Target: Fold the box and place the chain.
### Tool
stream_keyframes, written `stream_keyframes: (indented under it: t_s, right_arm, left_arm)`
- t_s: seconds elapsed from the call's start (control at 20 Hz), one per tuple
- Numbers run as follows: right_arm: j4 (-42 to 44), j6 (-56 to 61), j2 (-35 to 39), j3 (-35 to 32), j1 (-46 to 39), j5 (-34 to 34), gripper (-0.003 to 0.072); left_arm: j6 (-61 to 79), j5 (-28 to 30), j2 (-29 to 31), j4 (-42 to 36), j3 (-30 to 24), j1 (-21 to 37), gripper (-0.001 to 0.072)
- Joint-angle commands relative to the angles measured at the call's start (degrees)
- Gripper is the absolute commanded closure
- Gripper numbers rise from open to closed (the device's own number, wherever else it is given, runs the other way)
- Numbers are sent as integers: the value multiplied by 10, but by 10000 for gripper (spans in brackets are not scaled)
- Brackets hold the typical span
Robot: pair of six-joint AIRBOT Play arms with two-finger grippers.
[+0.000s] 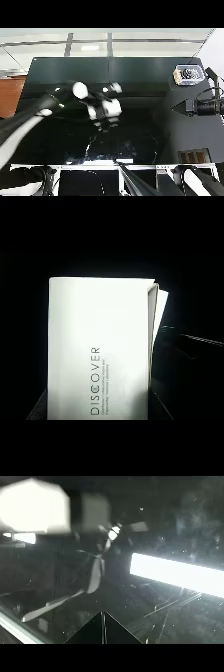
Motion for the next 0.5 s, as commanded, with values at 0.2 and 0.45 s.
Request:
stream_keyframes:
  t_s: [0.2,0.45]
  right_arm:
    - [21,-17,0,1,0,-76,676]
    - [69,-26,0,1,0,-95,676]
  left_arm:
    - [-203,4,-34,58,119,418,341]
    - [-203,-8,-197,4,296,494,341]
